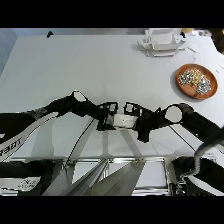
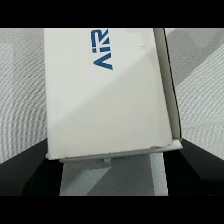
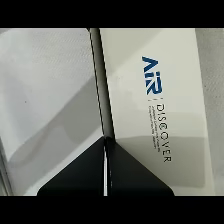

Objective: Fold the box and place the chain.

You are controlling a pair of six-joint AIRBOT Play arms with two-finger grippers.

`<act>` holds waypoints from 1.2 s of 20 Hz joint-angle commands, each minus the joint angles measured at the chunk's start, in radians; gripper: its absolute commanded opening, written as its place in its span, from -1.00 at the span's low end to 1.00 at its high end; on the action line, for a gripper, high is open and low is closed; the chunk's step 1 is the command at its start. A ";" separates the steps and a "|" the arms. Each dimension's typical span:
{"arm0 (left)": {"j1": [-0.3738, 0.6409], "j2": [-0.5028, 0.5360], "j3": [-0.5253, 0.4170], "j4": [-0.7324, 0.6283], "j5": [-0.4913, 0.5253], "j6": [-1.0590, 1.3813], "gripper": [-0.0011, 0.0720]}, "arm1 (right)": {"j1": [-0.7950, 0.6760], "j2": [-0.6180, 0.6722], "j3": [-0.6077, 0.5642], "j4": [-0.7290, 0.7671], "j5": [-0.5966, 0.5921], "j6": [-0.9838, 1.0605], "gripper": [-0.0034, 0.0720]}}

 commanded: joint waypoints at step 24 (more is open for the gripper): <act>0.001 0.001 0.001 0.000 -0.001 0.000 -0.74 | 0.001 -0.034 -0.005 0.077 -0.044 -0.041 -0.87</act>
